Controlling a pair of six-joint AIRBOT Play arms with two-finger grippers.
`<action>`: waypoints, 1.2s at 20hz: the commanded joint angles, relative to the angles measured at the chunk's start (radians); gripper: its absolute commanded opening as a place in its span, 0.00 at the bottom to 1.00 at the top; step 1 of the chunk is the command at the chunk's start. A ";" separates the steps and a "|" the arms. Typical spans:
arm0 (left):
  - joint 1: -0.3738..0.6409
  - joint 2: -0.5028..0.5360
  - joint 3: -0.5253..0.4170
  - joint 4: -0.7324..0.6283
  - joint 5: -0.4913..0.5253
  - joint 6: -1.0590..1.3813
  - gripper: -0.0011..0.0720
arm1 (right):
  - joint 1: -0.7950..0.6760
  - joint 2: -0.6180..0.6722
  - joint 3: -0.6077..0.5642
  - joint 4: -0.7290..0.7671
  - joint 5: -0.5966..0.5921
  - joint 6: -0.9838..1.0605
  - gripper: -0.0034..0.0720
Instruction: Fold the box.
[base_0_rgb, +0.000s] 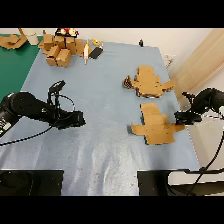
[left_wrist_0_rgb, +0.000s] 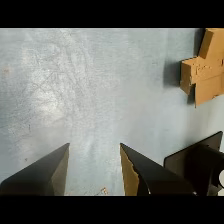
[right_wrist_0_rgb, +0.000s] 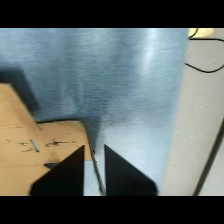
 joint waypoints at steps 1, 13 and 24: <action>0.001 0.001 0.000 -0.019 0.022 0.061 0.67 | 0.002 -0.007 0.002 0.212 -0.082 -0.064 0.05; 0.010 0.003 -0.001 -0.143 0.053 0.309 0.67 | 0.200 0.157 -0.234 0.481 -0.028 -0.002 0.05; 0.254 -0.042 -0.001 -0.293 -0.144 0.563 0.67 | 0.564 0.360 -0.606 0.553 0.203 0.175 0.47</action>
